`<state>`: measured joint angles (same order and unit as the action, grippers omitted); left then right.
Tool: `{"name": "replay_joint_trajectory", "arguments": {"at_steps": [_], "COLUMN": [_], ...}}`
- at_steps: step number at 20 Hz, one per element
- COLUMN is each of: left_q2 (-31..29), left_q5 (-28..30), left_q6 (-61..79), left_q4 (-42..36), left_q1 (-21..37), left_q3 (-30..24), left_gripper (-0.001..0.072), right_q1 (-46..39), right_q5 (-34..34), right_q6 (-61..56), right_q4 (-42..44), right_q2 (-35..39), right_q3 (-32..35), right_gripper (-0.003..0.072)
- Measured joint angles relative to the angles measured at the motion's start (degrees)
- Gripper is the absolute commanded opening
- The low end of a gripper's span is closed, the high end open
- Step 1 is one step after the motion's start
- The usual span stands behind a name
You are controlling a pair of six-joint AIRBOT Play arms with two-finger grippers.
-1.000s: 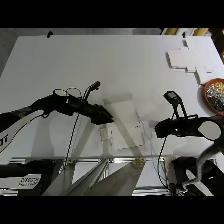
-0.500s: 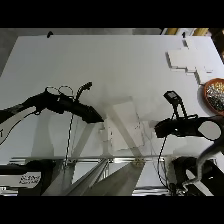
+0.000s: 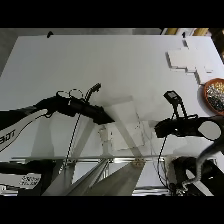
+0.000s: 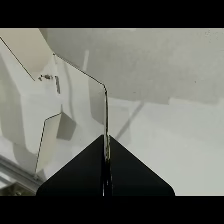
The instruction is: Fold the box and place the chain.
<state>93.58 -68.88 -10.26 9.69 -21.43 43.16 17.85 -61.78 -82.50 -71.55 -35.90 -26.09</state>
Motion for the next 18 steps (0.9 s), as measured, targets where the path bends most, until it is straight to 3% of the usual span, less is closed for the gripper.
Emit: {"name": "replay_joint_trajectory", "arguments": {"at_steps": [3, 6, 9, 14, 18], "left_q2": [1.92, 3.5, 4.28, 4.55, 2.91], "left_q5": [-0.52, -1.36, -2.67, -3.34, -2.91], "left_q6": [3.17, 4.87, 5.64, 7.41, 8.41], "left_q4": [-5.31, -7.48, -7.93, -6.49, 2.67], "left_q1": [-0.5, -0.7, -0.76, -0.74, -1.36], "left_q3": [0.0, 0.0, 0.0, 1.05, 5.05], "left_gripper": [0.0453, 0.036, 0.0009, 0.0006, 0.0006], "right_q1": [0.0, 0.0, 0.0, 0.02, 0.0], "right_q5": [-0.07, -0.09, -0.11, -0.17, -0.15], "right_q6": [0.0, 0.0, 0.0, 0.02, 0.0], "right_q4": [0.0, 0.0, 0.0, 0.15, -0.04], "right_q2": [0.0, 0.0, 0.0, 0.0, 0.02], "right_q3": [0.0, 0.0, 0.0, 0.0, -0.02], "right_gripper": [0.0021, 0.0021, 0.0021, 0.0024, 0.0192]}}
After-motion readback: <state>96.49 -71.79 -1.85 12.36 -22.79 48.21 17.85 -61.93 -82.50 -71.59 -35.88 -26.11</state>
